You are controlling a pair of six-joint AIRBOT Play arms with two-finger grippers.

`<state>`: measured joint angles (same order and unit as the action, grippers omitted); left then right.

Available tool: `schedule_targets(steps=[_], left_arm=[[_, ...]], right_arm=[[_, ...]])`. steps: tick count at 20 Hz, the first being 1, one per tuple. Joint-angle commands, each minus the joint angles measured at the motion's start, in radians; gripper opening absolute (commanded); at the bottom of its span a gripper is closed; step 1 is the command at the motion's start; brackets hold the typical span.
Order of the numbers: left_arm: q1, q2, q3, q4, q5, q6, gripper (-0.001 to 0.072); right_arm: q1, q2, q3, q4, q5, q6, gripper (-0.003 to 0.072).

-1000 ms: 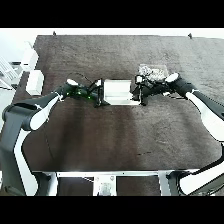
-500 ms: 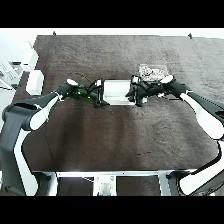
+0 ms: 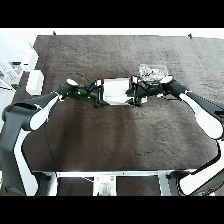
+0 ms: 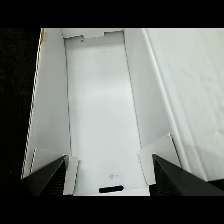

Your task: Fold the box and place the chain.

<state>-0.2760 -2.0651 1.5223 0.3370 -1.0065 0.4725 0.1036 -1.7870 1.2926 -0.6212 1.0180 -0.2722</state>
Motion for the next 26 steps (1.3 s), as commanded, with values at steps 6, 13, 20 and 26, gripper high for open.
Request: schedule_targets(steps=[6,13,20,26], left_arm=[[0.0,-0.001,0.0,-0.001,0.001,-0.001,0.0404],[0.0,-0.001,0.0,-0.001,0.002,-0.001,0.0405],[0.0,-0.001,0.0,-0.001,0.002,-0.001,0.0404],[0.0,-0.001,0.0,-0.001,0.002,-0.001,0.0404]], right_arm=[[-0.014,0.012,0.004,-0.129,-0.003,0.089,0.0225],[-0.068,0.141,0.004,-0.225,0.049,0.248,0.0034],[-0.229,0.279,0.003,-0.227,-0.024,0.769,0.0018],[-0.356,0.192,-0.007,-0.226,0.021,1.133,0.0017]])
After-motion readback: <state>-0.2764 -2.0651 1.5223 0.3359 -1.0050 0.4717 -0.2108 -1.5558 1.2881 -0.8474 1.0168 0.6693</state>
